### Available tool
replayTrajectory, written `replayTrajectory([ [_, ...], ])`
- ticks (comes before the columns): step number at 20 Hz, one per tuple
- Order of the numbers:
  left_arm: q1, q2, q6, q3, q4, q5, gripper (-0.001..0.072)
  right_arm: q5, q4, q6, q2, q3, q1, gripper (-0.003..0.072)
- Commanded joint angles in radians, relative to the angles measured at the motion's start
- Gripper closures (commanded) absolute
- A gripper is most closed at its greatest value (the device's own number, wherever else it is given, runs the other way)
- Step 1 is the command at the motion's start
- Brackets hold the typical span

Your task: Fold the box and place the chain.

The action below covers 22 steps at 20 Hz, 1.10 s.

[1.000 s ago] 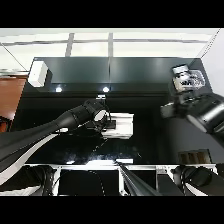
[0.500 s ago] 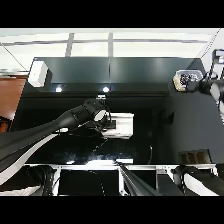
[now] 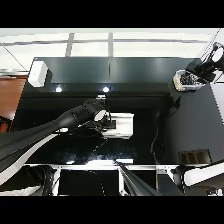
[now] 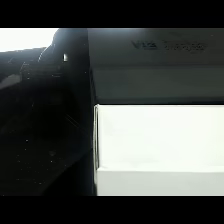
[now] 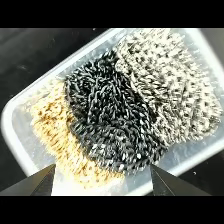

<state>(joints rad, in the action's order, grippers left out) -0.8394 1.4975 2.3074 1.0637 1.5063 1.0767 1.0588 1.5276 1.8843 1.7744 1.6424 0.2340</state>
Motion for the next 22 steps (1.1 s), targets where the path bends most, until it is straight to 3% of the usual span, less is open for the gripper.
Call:
replayTrajectory([
  [1, 0.0, 0.0, 0.0, 0.0, 0.001, 0.001, 0.0679, 0.02, -0.035, -0.004, 0.1, 0.066, 0.022, 0.003],
  [8, 0.0, 0.0, 0.0, -0.001, 0.0, 0.005, 0.0679, -0.096, -0.089, -0.008, 0.155, 0.066, 0.028, 0.0071],
  [10, 0.0, 0.0, 0.0, -0.001, 0.001, 0.005, 0.0679, -0.094, -0.097, -0.008, 0.165, 0.066, 0.028, 0.0201],
  [13, 0.0, 0.0, 0.0, -0.001, 0.0, 0.005, 0.0679, -0.091, -0.094, -0.008, 0.154, 0.068, 0.03, 0.0552],
  [14, 0.0, 0.0, 0.0, -0.001, 0.001, 0.005, 0.0679, -0.084, -0.087, -0.008, 0.143, 0.067, 0.031, 0.0564],
  [15, 0.0, 0.0, 0.0, -0.001, 0.001, 0.005, 0.0679, -0.074, -0.075, -0.011, 0.129, 0.068, 0.031, 0.0669],
  [22, 0.0, 0.0, 0.0, -0.001, 0.0, 0.005, 0.0679, 0.0, -0.076, -0.143, -0.048, 0.068, 0.06, 0.0665],
])
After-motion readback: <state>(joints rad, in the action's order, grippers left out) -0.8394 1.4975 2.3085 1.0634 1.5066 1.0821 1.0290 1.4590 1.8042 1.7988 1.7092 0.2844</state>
